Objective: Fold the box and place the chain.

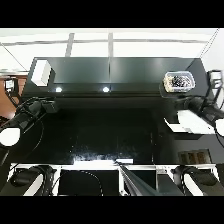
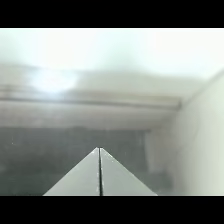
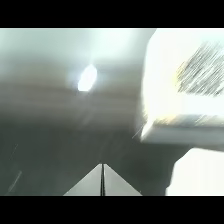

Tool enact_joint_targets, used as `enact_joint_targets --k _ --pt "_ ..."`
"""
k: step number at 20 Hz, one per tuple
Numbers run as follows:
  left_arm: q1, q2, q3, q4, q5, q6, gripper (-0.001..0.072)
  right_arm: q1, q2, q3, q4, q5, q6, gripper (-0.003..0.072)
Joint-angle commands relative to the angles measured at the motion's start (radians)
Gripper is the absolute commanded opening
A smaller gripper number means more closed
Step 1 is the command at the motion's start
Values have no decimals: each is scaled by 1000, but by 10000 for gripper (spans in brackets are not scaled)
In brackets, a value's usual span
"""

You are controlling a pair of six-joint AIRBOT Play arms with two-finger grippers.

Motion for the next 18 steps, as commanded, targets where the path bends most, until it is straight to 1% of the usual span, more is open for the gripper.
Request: enact_joint_targets --k 1,2,3,4,5,6,8,9,11,12,14,16,18 --pt "-2 -77 2 -96 108 0 197 -220 -82 53 -60 -275 171 8" --pt "-8 -91 6 -94 91 2 533 -364 -145 113 -60 -232 250 9" --pt "-13 -98 12 -93 69 16 709 -517 -220 190 -58 -144 291 13" --pt "-14 -99 19 -90 34 32 710 -643 -296 277 -60 -20 291 120" --pt "-14 -99 25 -90 -2 55 710 -758 -387 369 -59 134 270 459" --pt "-14 -99 30 -90 -32 74 710 -844 -480 457 -56 307 199 720" --pt "-14 -99 30 -90 -93 120 710 -929 -644 604 -47 625 3 720" --pt "-14 -99 31 -91 -130 153 710 -945 -725 678 -77 761 -34 720" --pt "-14 -99 31 -91 -206 185 710 -945 -855 815 -146 937 -45 720" --pt "-14 -99 31 -91 -236 185 710 -939 -907 872 -138 991 -74 720" --pt "-14 -99 31 -96 -288 185 710 -917 -970 927 -112 1008 -123 720" --pt "-14 -99 35 -98 -333 185 710 -888 -1008 934 -123 1026 -212 720" --pt "-14 -99 42 -99 -354 184 710 -865 -1043 934 -124 1029 -255 720"
